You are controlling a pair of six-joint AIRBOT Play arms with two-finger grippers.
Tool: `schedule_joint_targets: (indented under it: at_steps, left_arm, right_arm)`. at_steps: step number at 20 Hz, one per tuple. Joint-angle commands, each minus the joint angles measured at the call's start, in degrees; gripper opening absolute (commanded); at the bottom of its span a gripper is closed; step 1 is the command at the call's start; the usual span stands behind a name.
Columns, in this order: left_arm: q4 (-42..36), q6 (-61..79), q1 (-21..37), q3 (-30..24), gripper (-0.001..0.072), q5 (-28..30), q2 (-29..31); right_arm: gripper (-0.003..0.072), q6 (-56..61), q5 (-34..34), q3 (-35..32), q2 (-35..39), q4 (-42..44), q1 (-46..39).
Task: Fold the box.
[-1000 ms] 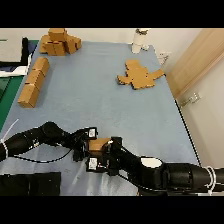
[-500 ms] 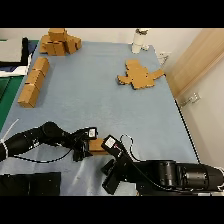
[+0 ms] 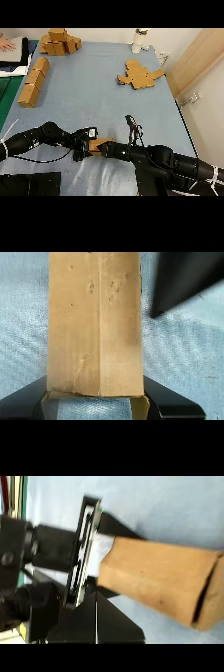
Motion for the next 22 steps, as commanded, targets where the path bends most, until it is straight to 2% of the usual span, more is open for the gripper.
schedule_joint_targets:
  at_steps: [1,5,11,16,22]
  left_arm:
    - [0.0,0.0,0.0,0.0,0.0402,0.0,0.0]
    - [0.0,0.0,0.0,0.0,0.0401,0.0,0.0]
    - [0.0,0.0,0.0,0.0,0.0402,0.0,0.0]
    - [0.0,0.0,0.0,0.0,0.0401,0.0,0.0]
    - [0.0,0.0,0.0,0.0,0.0401,0.0,0.0]
  right_arm:
    - [0.0001,1.1,-2.7,-0.4,0.0,0.6,-3.8]
    - [0.0000,-1.2,-8.3,-0.4,-0.1,0.7,-3.7]
    - [0.0000,-4.6,-9.3,-0.4,-1.1,1.9,-3.7]
    - [0.0000,-9.8,-9.2,-0.4,-3.1,7.1,-3.7]
    - [0.0001,-9.8,-8.7,0.0,-1.1,6.5,-3.8]
